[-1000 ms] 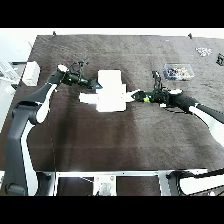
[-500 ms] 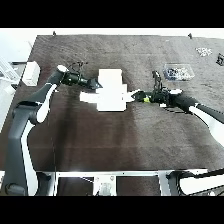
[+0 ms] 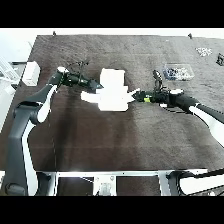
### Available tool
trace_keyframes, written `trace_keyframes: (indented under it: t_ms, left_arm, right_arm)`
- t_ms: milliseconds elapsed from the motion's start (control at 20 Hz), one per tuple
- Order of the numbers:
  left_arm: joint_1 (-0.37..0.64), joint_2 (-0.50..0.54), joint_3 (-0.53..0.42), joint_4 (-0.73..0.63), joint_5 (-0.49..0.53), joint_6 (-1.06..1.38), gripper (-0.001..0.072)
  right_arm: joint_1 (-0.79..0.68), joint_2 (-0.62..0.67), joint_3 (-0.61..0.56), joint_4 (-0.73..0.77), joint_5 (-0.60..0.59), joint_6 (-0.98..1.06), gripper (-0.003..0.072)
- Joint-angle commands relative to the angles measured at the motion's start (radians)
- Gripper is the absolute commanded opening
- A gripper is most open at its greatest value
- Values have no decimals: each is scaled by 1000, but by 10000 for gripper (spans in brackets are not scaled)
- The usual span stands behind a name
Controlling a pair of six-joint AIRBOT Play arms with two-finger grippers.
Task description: Fold the box and place the chain.
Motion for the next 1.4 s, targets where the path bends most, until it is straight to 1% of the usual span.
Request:
trace_keyframes:
  t_ms: [0, 50, 150, 200, 350, 450, 550, 750, 900, 1050, 1150, 1350]
  left_arm:
    - [0, 0, 0, -3, -26, 114, 23]
    - [0, 0, 0, -8, -39, 158, 22]
    - [0, 0, 0, -26, -60, 256, 21]
    - [0, 0, 0, -26, -64, 297, 20]
    - [0, 0, 0, -27, -77, 405, 17]
    - [0, 1, -17, -34, -103, 484, 17]
    - [1, 8, -45, -73, -115, 577, 17]
    - [1, 47, -111, -86, -73, 689, 17]
    - [1, 81, -198, -138, -18, 789, 17]
    - [1, 112, -301, -224, 50, 933, 17]
    - [1, 123, -313, -232, 50, 960, 17]
    - [1, 123, -313, -194, 48, 964, 17]
  right_arm:
    - [-39, 0, 0, 0, -1, 0, 161]
    - [-64, 1, 0, 0, 2, 0, 243]
    - [-118, 2, 0, 0, 13, 0, 248]
    - [-146, 2, 0, 0, 14, 0, 276]
    - [-210, 1, 0, 0, 14, 0, 277]
    - [-231, 1, 0, 0, 14, -11, 277]
    - [-235, 1, 0, 0, 13, -11, 277]
    - [-233, 1, 0, 0, 11, -11, 277]
    - [-233, 1, 0, 0, 11, -11, 276]
    - [-233, 1, 0, 0, 11, -11, 276]
    - [-233, 0, 0, 0, 11, -21, 276]
    - [-222, 0, 0, 0, 10, -27, 276]
